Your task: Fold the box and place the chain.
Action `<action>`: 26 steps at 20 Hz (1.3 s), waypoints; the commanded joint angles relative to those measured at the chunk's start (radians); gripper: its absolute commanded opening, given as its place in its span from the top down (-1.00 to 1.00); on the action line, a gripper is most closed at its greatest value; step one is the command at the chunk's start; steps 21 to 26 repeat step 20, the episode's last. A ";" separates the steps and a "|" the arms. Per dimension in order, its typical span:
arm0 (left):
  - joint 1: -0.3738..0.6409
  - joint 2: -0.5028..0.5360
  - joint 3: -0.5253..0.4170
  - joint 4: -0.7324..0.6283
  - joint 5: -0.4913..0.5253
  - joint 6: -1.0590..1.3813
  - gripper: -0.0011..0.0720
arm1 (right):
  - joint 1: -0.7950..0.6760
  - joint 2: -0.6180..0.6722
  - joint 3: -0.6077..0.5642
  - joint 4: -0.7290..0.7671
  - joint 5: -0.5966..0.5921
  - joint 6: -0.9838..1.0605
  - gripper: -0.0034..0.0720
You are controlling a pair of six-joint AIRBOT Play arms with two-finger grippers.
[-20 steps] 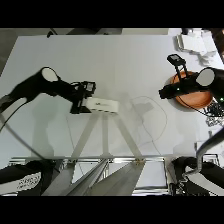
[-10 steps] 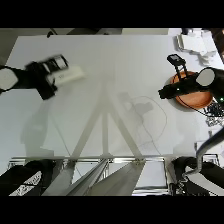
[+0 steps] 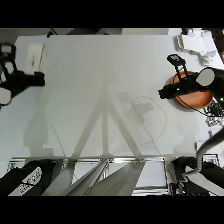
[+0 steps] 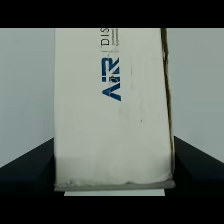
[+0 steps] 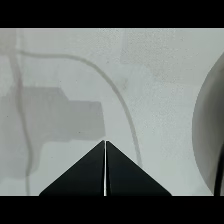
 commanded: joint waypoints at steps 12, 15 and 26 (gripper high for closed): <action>0.017 -0.216 -0.127 0.061 0.067 -0.026 -0.93 | -0.001 0.001 0.000 0.000 0.000 0.000 0.86; 0.017 -0.137 -0.127 0.062 0.001 -0.026 -0.93 | -0.001 0.001 0.000 0.000 0.000 0.000 0.86; 0.017 0.101 -0.127 0.105 -0.025 -0.026 -0.93 | -0.001 0.001 0.000 0.000 0.000 0.000 0.86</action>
